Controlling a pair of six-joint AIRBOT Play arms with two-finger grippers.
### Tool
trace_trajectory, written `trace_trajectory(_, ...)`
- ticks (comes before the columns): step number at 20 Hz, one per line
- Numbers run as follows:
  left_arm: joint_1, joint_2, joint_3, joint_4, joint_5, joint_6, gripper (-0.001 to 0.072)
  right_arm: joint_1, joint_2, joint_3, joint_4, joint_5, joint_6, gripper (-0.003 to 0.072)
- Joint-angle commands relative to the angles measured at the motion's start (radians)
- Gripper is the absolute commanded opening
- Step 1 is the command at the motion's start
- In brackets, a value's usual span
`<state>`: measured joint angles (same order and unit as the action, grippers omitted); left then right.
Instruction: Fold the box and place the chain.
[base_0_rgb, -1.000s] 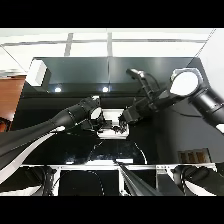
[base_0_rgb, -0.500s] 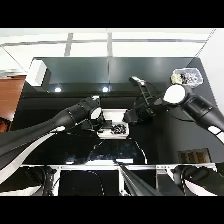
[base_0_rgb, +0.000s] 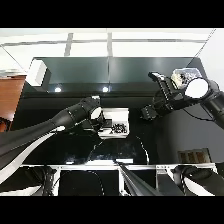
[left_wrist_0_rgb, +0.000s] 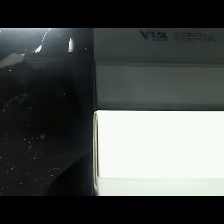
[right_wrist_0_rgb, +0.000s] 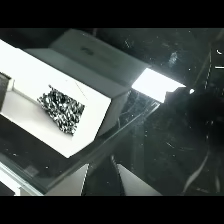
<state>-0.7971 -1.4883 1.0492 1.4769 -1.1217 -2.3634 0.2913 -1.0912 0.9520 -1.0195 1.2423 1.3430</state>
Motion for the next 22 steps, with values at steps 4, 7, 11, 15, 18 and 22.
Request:
trace_trajectory(4,-0.015,0.06,0.05,0.019,-0.003,-0.025,0.0482,-0.005,0.006,-0.009,-0.018,-0.001,-0.053,0.0218)
trace_trajectory(7,-0.022,0.179,0.037,0.106,-0.05,0.058,0.0482,-0.005,0.006,-0.009,-0.029,0.0,-0.053,0.0218)
trace_trajectory(11,0.053,0.402,-0.167,0.27,-0.053,0.06,0.0483,-0.002,0.006,-0.009,-0.027,-0.029,-0.053,0.0218)
trace_trajectory(15,0.261,0.662,-0.517,-0.053,0.306,0.349,0.0482,-0.002,0.006,-0.009,-0.027,-0.039,-0.037,0.0218)
trace_trajectory(18,0.455,0.695,-0.659,-0.639,0.213,1.188,0.0482,-0.002,0.006,-0.009,-0.026,-0.043,-0.01,0.0218)
trace_trajectory(22,0.589,0.615,-0.676,-0.805,0.093,1.804,0.0528,-0.002,0.006,-0.009,-0.028,-0.055,0.012,0.0218)
